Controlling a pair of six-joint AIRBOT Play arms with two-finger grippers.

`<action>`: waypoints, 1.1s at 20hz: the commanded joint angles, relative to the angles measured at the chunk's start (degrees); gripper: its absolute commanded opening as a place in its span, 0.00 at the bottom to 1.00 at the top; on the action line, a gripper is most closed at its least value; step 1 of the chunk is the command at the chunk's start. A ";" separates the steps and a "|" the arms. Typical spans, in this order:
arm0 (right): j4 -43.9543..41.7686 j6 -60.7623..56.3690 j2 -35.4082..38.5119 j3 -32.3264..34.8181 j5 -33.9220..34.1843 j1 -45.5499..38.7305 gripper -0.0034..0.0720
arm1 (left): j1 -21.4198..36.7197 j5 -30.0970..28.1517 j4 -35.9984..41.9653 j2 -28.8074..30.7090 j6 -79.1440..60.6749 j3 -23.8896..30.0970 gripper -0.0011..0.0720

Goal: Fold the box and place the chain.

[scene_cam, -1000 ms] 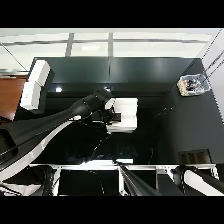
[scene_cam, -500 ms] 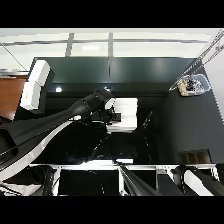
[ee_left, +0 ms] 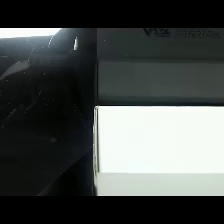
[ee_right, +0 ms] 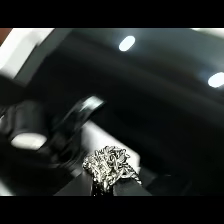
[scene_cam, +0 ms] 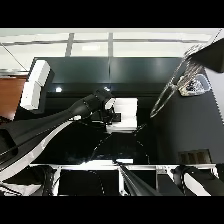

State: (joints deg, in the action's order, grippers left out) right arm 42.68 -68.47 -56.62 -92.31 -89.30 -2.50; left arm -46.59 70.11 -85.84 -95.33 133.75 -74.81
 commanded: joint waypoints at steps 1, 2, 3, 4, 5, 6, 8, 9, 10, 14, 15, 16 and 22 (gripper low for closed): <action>-4.81 1.68 0.00 2.78 1.86 5.25 0.06 | 0.04 0.07 -0.04 -0.02 -0.02 -0.02 0.05; -6.88 1.97 -0.13 2.89 2.97 6.14 0.06 | 0.04 0.07 -0.04 -0.02 -0.02 -0.02 0.05; -8.26 2.12 -0.28 2.91 4.00 6.91 0.06 | 0.02 0.04 -0.02 -0.02 -0.02 -0.02 0.05; -9.09 2.12 -0.46 3.02 4.98 7.87 0.06 | 0.02 0.04 -0.02 -0.02 -0.02 -0.02 0.05; -9.11 2.10 -0.74 3.39 5.95 9.11 0.06 | 0.02 0.04 -0.02 -0.02 -0.02 -0.02 0.05; -9.01 2.10 -1.31 3.91 6.16 10.36 0.06 | 0.04 0.07 -0.02 -0.02 -0.02 -0.02 0.05; -8.72 2.10 -2.47 6.23 6.25 12.00 0.06 | 0.04 0.07 -0.04 -0.02 -0.02 -0.02 0.05; -7.98 2.12 -2.89 8.13 6.88 12.50 0.06 | 0.02 0.07 -0.04 -0.02 -0.02 -0.02 0.05; -7.72 2.12 -3.08 10.27 7.74 12.61 0.06 | 0.04 0.07 -0.04 -0.02 -0.02 -0.02 0.05; -7.98 2.10 -3.39 20.35 10.78 12.61 0.06 | 0.04 0.07 -0.02 -0.02 -0.02 -0.02 0.05; -8.02 2.10 -3.39 22.56 11.34 12.63 0.06 | 0.02 0.09 0.00 -0.02 -0.02 -0.02 0.05; -8.22 2.10 -3.39 24.65 12.13 12.63 0.06 | 0.02 0.33 -0.02 -0.02 -0.02 -0.02 0.05; -8.11 1.90 -3.67 39.91 24.20 16.68 0.06 | 0.04 0.48 -0.04 -0.02 -0.02 -0.02 0.05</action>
